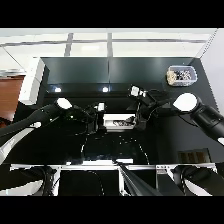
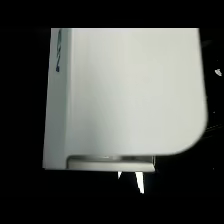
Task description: Fold the box and place the chain.
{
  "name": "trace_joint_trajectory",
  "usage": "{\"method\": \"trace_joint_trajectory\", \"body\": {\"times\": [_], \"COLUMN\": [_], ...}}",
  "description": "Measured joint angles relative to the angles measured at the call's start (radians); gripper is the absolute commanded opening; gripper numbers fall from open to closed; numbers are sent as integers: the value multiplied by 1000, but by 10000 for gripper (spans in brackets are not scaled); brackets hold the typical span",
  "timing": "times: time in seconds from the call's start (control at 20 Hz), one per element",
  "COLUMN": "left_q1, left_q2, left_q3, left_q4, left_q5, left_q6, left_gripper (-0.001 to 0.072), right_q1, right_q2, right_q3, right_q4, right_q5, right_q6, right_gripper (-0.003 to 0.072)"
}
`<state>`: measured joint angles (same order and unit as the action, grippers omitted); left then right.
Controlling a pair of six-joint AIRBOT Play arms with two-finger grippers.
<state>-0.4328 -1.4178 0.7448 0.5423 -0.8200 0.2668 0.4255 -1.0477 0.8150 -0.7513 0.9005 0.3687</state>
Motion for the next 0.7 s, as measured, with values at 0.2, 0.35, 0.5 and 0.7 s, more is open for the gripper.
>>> {"method": "trace_joint_trajectory", "body": {"times": [0.2, 0.35, 0.5, 0.7], "left_q1": [0, 0, 0, 0], "left_q2": [0, 0, 0, 0], "left_q3": [0, 0, 0, 0], "left_q4": [0, 0, 0, 0], "left_q5": [0, 0, 0, 0], "left_q6": [0, 0, 0, 0], "left_gripper": [485, 485, 486, 486], "right_q1": [0, 0, 0, 0], "right_q2": [11, 3, -36, -73], "right_q3": [9, 1, -18, -28], "right_q4": [-1, -2, -8, -13], "right_q5": [-117, -229, -229, -125], "right_q6": [47, 67, 77, 55], "right_gripper": [555, 554, 554, 554]}}
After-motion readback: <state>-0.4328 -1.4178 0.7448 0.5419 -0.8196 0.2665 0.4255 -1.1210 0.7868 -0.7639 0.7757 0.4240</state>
